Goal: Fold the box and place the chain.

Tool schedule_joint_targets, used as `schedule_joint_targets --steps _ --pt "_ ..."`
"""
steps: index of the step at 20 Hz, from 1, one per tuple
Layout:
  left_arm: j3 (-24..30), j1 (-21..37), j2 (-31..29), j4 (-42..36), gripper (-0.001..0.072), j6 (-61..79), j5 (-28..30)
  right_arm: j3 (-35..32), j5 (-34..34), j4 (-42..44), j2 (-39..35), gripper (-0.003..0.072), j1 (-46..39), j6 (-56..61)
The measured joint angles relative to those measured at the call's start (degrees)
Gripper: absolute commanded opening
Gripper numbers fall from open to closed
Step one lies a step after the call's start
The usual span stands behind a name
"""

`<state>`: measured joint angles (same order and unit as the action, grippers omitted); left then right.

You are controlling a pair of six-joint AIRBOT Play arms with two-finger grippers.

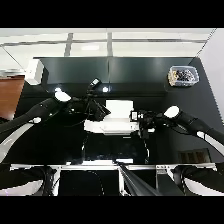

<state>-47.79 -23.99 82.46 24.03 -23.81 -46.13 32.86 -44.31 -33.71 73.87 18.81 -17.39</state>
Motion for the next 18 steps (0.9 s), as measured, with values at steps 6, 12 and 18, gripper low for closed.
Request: schedule_joint_targets --steps 6,12,18 --pt "-0.7 0.0 2.4 2.0 0.0023 -1.9 -2.6 0.0 -0.1 0.0 0.0 0.0411 0.0 -0.1" --pt "-6.1 1.0 -0.7 6.7 0.0021 -4.6 -4.0 0.0 0.0 0.0 0.0 0.0410 0.0 -0.1" --pt "-2.6 8.4 -11.2 9.4 0.0025 -6.8 -4.2 0.0 0.0 0.0 0.0 0.0411 0.0 0.0"
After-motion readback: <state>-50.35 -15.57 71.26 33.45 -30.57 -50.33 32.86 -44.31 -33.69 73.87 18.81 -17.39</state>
